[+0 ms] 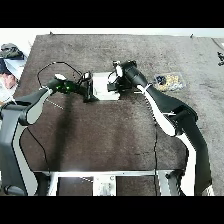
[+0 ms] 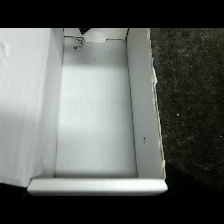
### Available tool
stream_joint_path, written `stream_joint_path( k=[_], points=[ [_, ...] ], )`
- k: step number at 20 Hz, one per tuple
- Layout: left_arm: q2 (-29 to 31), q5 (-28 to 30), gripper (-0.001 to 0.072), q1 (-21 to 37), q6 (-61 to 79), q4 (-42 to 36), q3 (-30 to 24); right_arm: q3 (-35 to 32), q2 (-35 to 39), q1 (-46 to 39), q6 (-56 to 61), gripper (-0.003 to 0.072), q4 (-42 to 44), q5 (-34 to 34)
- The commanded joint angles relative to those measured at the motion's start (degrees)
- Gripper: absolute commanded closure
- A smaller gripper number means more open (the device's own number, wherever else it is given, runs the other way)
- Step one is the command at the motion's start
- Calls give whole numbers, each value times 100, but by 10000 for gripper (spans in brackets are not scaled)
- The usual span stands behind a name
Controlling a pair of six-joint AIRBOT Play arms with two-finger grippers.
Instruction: Fold the box and place the chain.
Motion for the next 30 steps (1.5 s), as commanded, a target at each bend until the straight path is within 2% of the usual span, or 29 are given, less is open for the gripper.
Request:
stream_joint_path(
  k=[1, 4, 6, 10, 11, 12, 19, 22, 25, 30],
  points=[
    [0, -2, 345, 7, 28, 13, 2, 0, -9, 48, 79, 699, -170, 13],
    [0, 0, 345, 7, 28, 13, 2, 0, -2, 46, 122, 693, -181, 28],
    [0, -2, 345, 7, 28, 11, 2, 0, 24, 44, 120, 474, -184, 28],
    [0, -2, 345, 7, 28, 11, 2, -9, 83, 48, 118, 466, -179, 98],
    [0, -2, 345, 7, 28, 11, 2, -11, 103, 48, 116, 389, -173, 98],
    [0, -2, 345, 7, 28, 11, 2, -11, 131, 48, 111, 350, -157, 101],
    [0, -2, 345, 7, 28, 9, 2, -13, 435, 162, -120, 348, -160, 234],
    [0, -2, 345, 7, 28, 0, 2, -24, 669, 166, -575, 349, -160, 181],
    [0, 0, 345, 7, 28, 0, 2, -743, 1375, 201, -1047, 350, -179, -494],
    [0, 0, 345, 7, 28, 0, 2, -2830, 3161, -72, -1292, 352, -573, -1993]
  ],
)
